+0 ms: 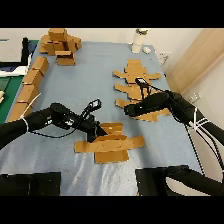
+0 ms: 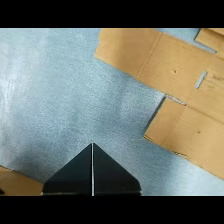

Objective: Fold the box.

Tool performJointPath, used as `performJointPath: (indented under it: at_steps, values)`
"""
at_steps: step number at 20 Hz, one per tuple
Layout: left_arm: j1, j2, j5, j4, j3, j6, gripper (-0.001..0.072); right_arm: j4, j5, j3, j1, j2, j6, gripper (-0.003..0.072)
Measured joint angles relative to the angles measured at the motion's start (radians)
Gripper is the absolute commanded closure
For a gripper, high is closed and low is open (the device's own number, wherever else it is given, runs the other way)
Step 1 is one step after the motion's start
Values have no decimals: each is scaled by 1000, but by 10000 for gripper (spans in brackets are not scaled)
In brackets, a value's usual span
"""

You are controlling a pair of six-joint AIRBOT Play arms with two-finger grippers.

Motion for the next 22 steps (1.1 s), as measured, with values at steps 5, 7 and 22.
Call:
performJointPath:
  at_steps: [5,7,22]
  values:
    - [-1,0,1,-2,-6,6,696,-1,-19,0,0,1,2,683]
    - [-1,0,0,6,-7,6,697,-21,-59,0,0,8,32,683]
    - [-2,0,-1,14,-7,5,697,-256,-241,-323,566,547,147,179]
